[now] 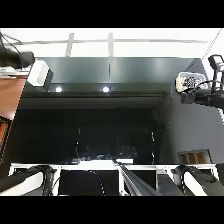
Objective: Fold the box and place the chain.
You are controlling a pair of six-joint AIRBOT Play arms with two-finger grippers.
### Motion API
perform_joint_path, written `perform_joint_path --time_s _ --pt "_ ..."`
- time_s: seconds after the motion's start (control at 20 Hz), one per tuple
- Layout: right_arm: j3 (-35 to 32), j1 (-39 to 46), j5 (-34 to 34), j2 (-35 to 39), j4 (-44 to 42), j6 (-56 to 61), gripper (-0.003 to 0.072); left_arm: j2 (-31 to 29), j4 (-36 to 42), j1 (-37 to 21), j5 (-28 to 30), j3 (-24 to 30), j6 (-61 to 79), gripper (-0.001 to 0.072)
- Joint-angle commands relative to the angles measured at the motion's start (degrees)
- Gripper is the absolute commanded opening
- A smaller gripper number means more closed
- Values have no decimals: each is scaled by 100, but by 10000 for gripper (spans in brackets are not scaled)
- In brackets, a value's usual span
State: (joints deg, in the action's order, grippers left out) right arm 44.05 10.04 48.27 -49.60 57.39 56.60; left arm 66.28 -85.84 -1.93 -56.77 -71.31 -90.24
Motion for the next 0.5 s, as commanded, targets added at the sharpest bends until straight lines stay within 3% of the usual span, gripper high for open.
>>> perform_joint_path --time_s 0.0,0.15,0.45 --pt "-721 -125 -1578 0 -31 -264 12 -1740 -334 662 1569 2693 -52 28" --pt "-859 -125 -1578 2 -20 -262 12 -2522 -411 496 1572 3604 -166 28" --pt "-859 -125 -1582 2 -17 -262 12 -2868 -306 433 1134 3755 -166 28"
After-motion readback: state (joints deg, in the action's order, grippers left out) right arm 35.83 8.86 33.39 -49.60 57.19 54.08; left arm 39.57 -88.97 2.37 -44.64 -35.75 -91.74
